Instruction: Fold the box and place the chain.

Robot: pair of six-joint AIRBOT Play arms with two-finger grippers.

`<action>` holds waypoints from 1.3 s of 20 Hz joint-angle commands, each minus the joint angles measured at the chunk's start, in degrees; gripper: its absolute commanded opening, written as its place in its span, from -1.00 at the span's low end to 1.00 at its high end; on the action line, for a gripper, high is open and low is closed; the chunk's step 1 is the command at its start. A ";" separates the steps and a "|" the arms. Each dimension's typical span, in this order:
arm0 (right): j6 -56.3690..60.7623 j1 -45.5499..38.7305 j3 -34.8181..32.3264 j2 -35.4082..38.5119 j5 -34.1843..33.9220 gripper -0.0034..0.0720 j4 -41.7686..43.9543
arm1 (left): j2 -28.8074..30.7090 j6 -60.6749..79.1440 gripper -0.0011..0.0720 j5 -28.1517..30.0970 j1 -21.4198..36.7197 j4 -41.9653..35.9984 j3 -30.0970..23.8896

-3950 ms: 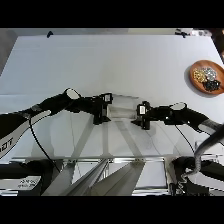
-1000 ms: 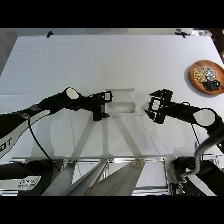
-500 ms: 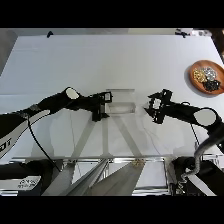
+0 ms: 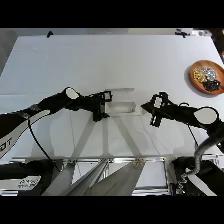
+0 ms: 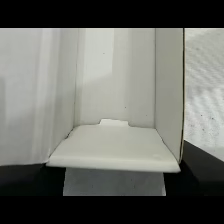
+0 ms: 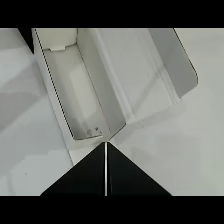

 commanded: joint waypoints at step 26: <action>7.23 -0.02 14.53 -34.05 -5.99 -0.90 15.89 | 0.02 0.02 0.42 0.04 -0.04 -0.28 0.07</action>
